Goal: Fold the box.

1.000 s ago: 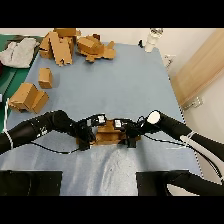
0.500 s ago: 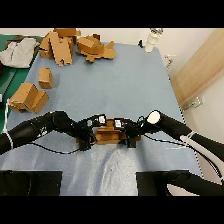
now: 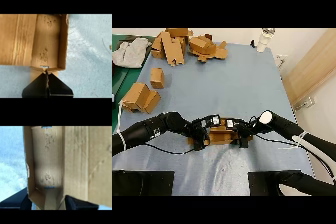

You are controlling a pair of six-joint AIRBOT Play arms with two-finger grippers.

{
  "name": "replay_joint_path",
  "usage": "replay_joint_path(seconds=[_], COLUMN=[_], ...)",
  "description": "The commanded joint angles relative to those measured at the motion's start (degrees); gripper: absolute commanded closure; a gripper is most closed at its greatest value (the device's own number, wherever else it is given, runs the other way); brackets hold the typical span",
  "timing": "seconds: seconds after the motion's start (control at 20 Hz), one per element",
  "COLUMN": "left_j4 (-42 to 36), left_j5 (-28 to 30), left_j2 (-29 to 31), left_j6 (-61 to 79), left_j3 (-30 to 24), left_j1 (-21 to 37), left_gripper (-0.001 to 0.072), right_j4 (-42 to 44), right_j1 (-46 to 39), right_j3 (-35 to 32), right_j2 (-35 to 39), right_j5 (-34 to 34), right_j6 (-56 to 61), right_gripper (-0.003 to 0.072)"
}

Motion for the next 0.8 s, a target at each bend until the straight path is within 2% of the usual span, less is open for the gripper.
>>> replay_joint_path(seconds=[0.0, 0.3, 0.65, 0.7, 0.75], left_j4=[-0.02, -0.48, -1.33, -1.33, -1.36], left_j5=[1.55, 6.25, 6.54, 6.49, 6.49], left_j2=[0.00, 0.00, -0.02, -0.02, 0.00], left_j6=[0.83, 0.83, 0.83, 0.83, 0.83], left_j3=[0.07, 0.04, 0.04, 0.04, 0.04], left_j1=[-1.38, -2.97, -2.97, -2.97, -2.97], left_gripper=[0.0695, 0.0695, 0.0693, 0.0576, 0.0275], right_j4=[0.04, 0.07, 0.07, 0.07, 0.07], right_j1=[0.00, -0.02, -0.02, 0.00, 0.00], right_j3=[0.02, 0.02, 0.02, 0.02, 0.02], right_j2=[-0.04, -0.04, -0.04, -0.04, -0.04], right_j5=[-0.09, -0.09, -0.09, -0.09, -0.09], right_j6=[0.04, 0.04, 0.04, 0.04, 0.04], right_gripper=[0.0147, 0.0147, 0.0147, 0.0147, 0.0147])
